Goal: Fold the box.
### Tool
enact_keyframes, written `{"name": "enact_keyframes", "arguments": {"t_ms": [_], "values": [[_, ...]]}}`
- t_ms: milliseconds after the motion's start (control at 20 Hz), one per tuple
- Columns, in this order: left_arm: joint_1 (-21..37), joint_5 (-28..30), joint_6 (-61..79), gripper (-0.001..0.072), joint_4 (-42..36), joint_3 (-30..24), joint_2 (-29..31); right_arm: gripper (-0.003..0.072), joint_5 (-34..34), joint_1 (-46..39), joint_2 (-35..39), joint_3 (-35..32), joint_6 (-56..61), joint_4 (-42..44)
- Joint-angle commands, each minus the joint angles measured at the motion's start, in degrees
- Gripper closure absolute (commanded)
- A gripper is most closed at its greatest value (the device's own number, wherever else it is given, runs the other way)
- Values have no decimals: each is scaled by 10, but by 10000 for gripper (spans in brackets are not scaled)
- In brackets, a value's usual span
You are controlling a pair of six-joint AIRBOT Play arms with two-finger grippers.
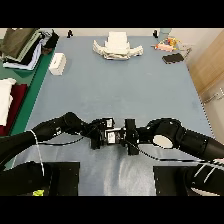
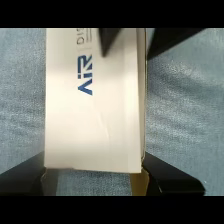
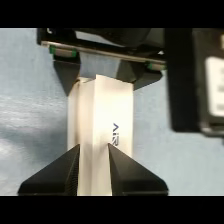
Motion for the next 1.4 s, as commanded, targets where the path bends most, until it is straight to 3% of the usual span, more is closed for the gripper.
{"name": "enact_keyframes", "arguments": {"t_ms": [0,250,300,350,400,500,850,1350], "values": [[0,0,-1,191,-1,0,0,426,23,0,2,0,-7,18],[0,0,-1,191,-1,0,0,316,-12,-6,59,1,28,18],[0,0,-1,191,-1,0,0,353,-16,-11,70,1,71,18],[0,0,-1,191,-1,0,0,544,-16,-16,77,1,129,17],[0,0,-1,191,-1,0,0,683,-15,-25,79,1,171,18],[0,0,-1,191,-1,0,0,685,-36,-44,78,-12,204,54],[0,0,-1,191,-1,0,0,685,-239,-51,79,-137,204,291],[0,0,-1,192,-1,0,0,685,-248,-22,60,-194,204,310]]}}
